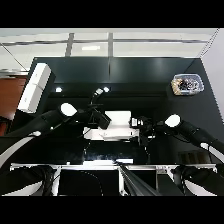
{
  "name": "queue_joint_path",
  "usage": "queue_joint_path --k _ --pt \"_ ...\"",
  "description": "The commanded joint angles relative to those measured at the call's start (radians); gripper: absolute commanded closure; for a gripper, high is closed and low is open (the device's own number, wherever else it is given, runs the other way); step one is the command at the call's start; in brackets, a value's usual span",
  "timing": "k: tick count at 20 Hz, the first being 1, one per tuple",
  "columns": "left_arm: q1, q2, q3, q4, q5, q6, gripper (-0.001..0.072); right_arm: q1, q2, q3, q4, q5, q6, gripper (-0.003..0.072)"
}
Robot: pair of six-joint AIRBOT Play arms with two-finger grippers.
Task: Fold the box and place the chain.
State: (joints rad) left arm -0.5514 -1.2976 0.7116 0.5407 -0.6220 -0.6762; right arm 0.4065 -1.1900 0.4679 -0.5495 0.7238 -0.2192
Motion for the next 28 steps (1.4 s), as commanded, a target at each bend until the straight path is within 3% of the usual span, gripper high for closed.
queue_joint_path --k 1,5,7,9,10,11,12,15,19,24,27,28 --pt "0.085 0.105 0.019 0.111 -0.096 -0.068 0.0686 0.001 0.0 0.001 0.0 -0.002 0.001 0.026" --pt "0.198 0.301 -0.02 0.338 -0.208 -0.199 0.0685 0.001 0.0 0.001 0.0 -0.002 0.001 0.026" --pt "0.238 0.386 -0.095 0.241 -0.207 -0.109 0.0681 0.001 0.0 0.001 0.0 -0.002 0.001 0.026" --pt "0.246 0.406 -0.167 0.107 -0.223 0.023 0.068 0.001 0.0 0.001 0.0 -0.002 0.001 0.026" --pt "0.235 0.398 -0.193 0.108 -0.229 0.106 0.058 0.001 0.0 0.001 0.0 -0.002 0.001 0.026" --pt "0.216 0.389 -0.211 0.142 -0.228 0.203 0.0228 0.001 0.0 0.001 0.0 -0.002 0.001 0.026" --pt "0.189 0.378 -0.227 0.18 -0.214 0.301 -0.0005 0.001 0.0 0.001 -0.001 -0.002 0.001 0.026" --pt "0.119 0.332 -0.236 0.284 -0.127 0.547 0.0008 0.001 0.0 0.001 0.0 -0.002 0.001 0.026" --pt "0.092 0.238 -0.23 0.277 -0.13 0.659 0.0024 0.001 0.0 0.001 0.0 -0.002 0.001 0.026" --pt "0.09 0.2 -0.23 0.085 -0.143 0.767 0.0024 0.001 0.0 0.001 -0.001 -0.002 0.001 0.026" --pt "0.071 0.169 -0.219 0.075 -0.141 0.786 0.0025 0.001 0.0 0.001 -0.001 -0.002 0.001 0.026" --pt "0.06 0.157 -0.21 0.075 -0.143 0.786 0.0079 0.001 0.0 0.001 -0.001 -0.002 0.001 0.026"
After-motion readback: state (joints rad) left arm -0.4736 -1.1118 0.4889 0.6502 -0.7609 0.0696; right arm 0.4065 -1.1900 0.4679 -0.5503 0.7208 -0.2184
